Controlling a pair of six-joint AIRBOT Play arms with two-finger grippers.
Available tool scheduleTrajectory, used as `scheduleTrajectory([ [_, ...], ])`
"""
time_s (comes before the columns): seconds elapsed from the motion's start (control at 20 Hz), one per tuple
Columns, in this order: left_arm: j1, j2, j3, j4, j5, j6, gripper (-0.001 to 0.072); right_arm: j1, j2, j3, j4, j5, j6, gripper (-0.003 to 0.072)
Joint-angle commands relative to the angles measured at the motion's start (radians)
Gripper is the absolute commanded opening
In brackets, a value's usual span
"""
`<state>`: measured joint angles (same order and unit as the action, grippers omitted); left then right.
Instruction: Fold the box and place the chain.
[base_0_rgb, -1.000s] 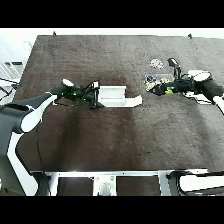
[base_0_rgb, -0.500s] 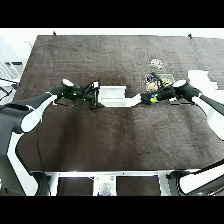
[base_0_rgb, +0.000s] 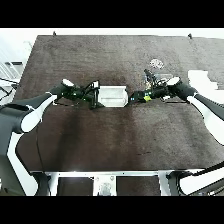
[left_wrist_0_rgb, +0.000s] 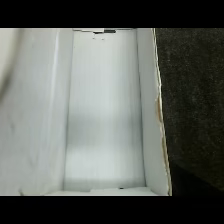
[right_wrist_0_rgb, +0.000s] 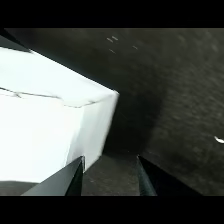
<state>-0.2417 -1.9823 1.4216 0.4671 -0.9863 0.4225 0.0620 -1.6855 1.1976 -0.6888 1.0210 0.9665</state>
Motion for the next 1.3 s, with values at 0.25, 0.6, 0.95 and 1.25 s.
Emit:
scheduleTrajectory([
  [0.25,0.000,0.000,0.001,0.000,0.000,-0.003,0.0060,0.019,0.016,0.016,0.058,-0.004,0.002,0.0519],
  [0.6,0.000,0.000,0.001,0.000,-0.001,-0.003,0.0060,0.069,0.016,0.037,0.040,-0.045,0.071,0.0539],
  [0.95,0.000,0.000,0.001,0.000,-0.001,-0.003,0.0060,0.148,0.016,0.085,-0.153,-0.060,0.244,0.0540],
  [1.25,0.000,0.000,0.001,0.000,-0.002,-0.003,0.0060,0.225,0.016,0.142,-0.317,-0.089,0.415,0.0539],
])
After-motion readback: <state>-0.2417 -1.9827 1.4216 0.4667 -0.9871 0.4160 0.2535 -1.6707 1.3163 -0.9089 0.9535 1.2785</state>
